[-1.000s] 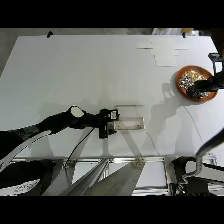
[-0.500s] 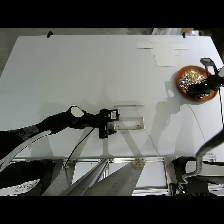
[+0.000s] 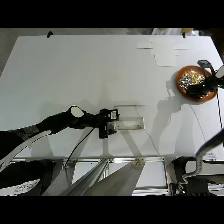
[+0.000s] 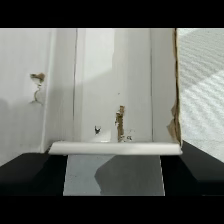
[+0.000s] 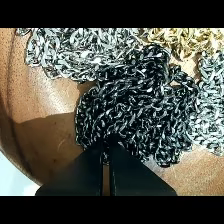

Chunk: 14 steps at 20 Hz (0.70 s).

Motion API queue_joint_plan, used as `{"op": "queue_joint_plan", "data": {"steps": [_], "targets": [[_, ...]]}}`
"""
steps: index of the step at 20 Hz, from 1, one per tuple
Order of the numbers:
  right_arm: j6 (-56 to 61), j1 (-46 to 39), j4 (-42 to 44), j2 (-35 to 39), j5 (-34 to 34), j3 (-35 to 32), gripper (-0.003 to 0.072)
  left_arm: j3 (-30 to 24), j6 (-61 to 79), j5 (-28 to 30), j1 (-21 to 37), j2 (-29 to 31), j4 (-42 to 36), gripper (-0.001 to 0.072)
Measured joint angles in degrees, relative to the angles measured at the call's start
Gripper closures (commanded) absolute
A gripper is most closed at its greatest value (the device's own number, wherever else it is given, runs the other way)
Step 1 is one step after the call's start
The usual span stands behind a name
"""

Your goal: Fold the box and place the chain.

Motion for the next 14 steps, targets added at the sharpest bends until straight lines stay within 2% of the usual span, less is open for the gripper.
{"op": "queue_joint_plan", "data": {"steps": [6,10,14], "targets": [[0.0,0.0,-0.4,3.9,3.0,0.0,0.0670,0.0,0.0,0.0,0.0,0.0,0.0,0.0503],[0.0,0.0,1.2,10.6,4.9,0.0,0.0670,0.0,0.0,0.0,0.0,0.0,0.0,0.0503],[0.0,0.0,7.7,18.7,8.2,0.0,0.0670,0.0,0.0,0.0,0.0,0.0,0.0,0.0503]]}}
